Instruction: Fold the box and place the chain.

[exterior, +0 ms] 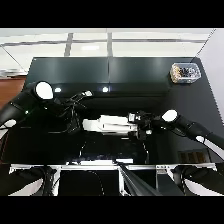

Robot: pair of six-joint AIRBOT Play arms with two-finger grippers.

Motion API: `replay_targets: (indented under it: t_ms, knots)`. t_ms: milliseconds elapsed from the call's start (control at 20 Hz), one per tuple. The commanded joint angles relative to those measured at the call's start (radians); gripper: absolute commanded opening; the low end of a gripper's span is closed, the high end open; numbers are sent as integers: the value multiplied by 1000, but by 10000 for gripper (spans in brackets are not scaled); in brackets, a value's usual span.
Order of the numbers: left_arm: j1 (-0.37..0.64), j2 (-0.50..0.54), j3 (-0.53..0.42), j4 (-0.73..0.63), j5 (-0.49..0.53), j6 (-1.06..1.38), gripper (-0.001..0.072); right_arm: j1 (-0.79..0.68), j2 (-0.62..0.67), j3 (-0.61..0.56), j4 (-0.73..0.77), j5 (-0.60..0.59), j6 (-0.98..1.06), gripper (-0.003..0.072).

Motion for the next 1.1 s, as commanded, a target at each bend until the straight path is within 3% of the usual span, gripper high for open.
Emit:
replay_targets:
  t_ms: [0,250,450,550,700,850,1050]
  knots:
    - [4,4,-60,-205,-29,-60,25,1,0,-1,-1,3,-4,180]
    - [-50,4,-219,-579,340,93,25,1,0,-1,2,2,-4,179]
    - [-86,3,-208,-842,680,279,26,2,0,-1,3,-1,-3,179]
    - [-87,-10,-179,-832,816,282,25,2,0,-1,3,-1,-3,179]
    - [-87,-62,-110,-630,811,213,25,1,-1,-1,3,-1,-3,179]
    - [-87,-158,-50,-339,650,-50,26,2,0,-1,3,-2,-3,179]
    - [-92,-237,-45,-347,565,-55,25,2,-1,-1,3,-2,-3,179]
